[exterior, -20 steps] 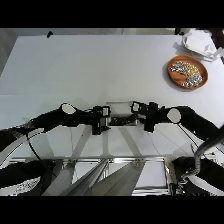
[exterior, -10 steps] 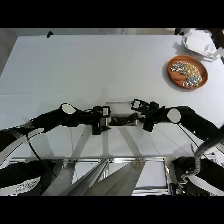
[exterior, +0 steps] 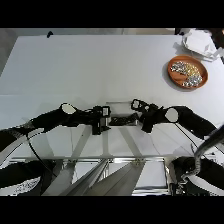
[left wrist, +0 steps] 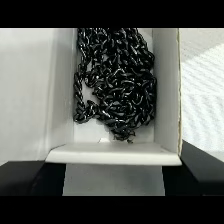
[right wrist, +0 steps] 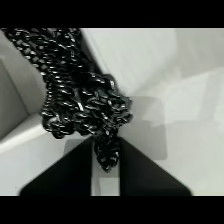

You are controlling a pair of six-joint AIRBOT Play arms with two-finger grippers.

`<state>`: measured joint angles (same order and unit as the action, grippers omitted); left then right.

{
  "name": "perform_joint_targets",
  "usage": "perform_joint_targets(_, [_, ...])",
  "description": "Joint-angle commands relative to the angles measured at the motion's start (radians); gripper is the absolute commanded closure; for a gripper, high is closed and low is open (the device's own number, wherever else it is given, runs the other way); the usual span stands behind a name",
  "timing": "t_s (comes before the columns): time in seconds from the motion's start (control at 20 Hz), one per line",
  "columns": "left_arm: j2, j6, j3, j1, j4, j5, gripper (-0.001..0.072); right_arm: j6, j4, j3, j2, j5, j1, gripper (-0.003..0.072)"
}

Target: Fold the box and place the chain.

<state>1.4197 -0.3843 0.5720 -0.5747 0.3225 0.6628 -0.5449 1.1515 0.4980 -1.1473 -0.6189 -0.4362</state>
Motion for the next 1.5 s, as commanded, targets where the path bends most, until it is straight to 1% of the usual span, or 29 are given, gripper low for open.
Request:
perform_joint_targets(0.0, [-0.001, 0.000, 0.000, 0.000, 0.000, 0.000, 0.0438, -0.009, 0.006, 0.000, -0.010, -0.008, -0.001, 0.0666])
perform_joint_targets(0.15, [-0.001, 0.000, 0.000, 0.000, 0.000, 0.000, 0.0438, -0.009, 0.010, 0.000, 0.001, -0.042, -0.001, 0.0673])
perform_joint_targets(0.25, [-0.001, 0.000, 0.000, 0.000, 0.000, 0.000, 0.0438, -0.009, 0.030, 0.000, 0.042, -0.073, -0.001, 0.0673])
perform_joint_targets(0.4, [-0.001, 0.000, 0.000, 0.000, 0.000, 0.000, 0.0438, -0.019, 0.060, 0.000, 0.164, -0.111, 0.000, 0.0673])
perform_joint_targets(0.5, [-0.001, 0.000, 0.000, 0.000, 0.000, 0.000, 0.0438, -0.077, 0.083, 0.000, 0.266, -0.116, 0.000, 0.0673])
perform_joint_targets(0.6, [-0.001, 0.000, 0.000, 0.000, 0.000, 0.000, 0.0438, -0.087, 0.071, 0.000, 0.370, -0.121, 0.000, 0.0673])
perform_joint_targets(0.7, [-0.001, 0.000, 0.000, 0.000, 0.000, 0.000, 0.0438, -0.087, 0.025, 0.000, 0.464, -0.118, 0.000, 0.0673])
perform_joint_targets(0.75, [-0.001, 0.000, 0.000, 0.000, 0.000, 0.000, 0.0438, -0.087, -0.026, 0.000, 0.502, -0.113, 0.000, 0.0673])
perform_joint_targets(0.85, [-0.001, 0.000, 0.000, 0.000, 0.000, 0.000, 0.0438, -0.087, -0.178, 0.000, 0.548, -0.096, 0.000, 0.0673])
perform_joint_targets(1.0, [-0.001, 0.000, 0.000, 0.000, 0.000, 0.000, 0.0438, -0.079, -0.410, 0.000, 0.531, -0.060, 0.000, 0.0674])
perform_joint_targets(1.1, [-0.001, 0.000, 0.000, 0.000, 0.000, 0.000, 0.0438, -0.079, -0.497, 0.000, 0.484, -0.039, 0.000, 0.0674])
perform_joint_targets(1.25, [-0.001, 0.000, 0.000, 0.000, 0.000, 0.000, 0.0438, -0.079, -0.569, 0.000, 0.367, -0.037, -0.015, 0.0674])
perform_joint_targets(1.45, [-0.001, 0.000, 0.000, 0.000, 0.000, 0.000, 0.0438, -0.079, -0.572, 0.000, 0.209, 0.041, -0.110, 0.0673])
